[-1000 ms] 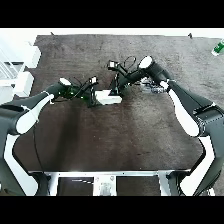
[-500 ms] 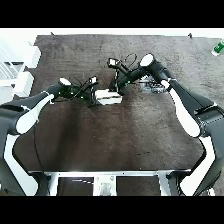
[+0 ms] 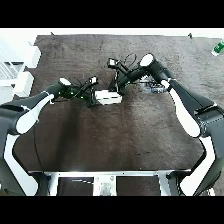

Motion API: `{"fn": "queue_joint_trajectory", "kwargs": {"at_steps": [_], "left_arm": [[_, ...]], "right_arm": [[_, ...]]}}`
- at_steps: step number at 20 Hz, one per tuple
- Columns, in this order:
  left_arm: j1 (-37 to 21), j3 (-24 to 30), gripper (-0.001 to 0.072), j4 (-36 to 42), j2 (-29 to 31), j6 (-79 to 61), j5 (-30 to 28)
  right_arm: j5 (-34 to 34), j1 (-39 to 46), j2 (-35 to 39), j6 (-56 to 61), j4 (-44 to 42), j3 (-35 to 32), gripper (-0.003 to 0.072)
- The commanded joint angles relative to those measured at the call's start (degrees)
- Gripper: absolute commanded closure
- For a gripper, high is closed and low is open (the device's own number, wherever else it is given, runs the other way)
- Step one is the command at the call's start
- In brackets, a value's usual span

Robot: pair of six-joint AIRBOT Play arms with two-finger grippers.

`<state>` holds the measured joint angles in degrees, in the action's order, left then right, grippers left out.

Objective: Fold the box and place the chain.

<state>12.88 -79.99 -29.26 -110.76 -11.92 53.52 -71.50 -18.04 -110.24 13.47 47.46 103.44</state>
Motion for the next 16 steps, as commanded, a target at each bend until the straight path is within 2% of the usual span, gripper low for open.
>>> {"fn": "queue_joint_trajectory", "kwargs": {"at_steps": [1, 2, 4, 8, 16], "left_arm": [[0.04, 0.00, 0.0243, -0.02, 0.04, -0.11, 0.04], [0.04, 0.00, 0.0243, -0.02, 0.04, -0.11, 0.04], [0.04, 0.00, 0.0243, -0.02, 0.04, -0.11, 0.04], [0.04, 0.00, 0.0243, -0.02, 0.04, -0.11, 0.04], [0.04, 0.00, 0.0243, -0.02, 0.04, -0.11, 0.04]], "right_arm": [[1.49, -0.02, 0.00, -0.02, 0.22, 0.00, 0.0544], [1.97, -0.02, 0.00, -0.02, 0.22, 0.00, 0.0510], [2.51, -0.02, 0.00, 0.00, 0.20, -0.02, 0.0491], [4.46, -0.04, 0.00, 0.00, 0.13, -0.02, 0.0491], [3.58, -0.09, 0.00, 2.27, 0.17, -2.71, 0.0491]]}}
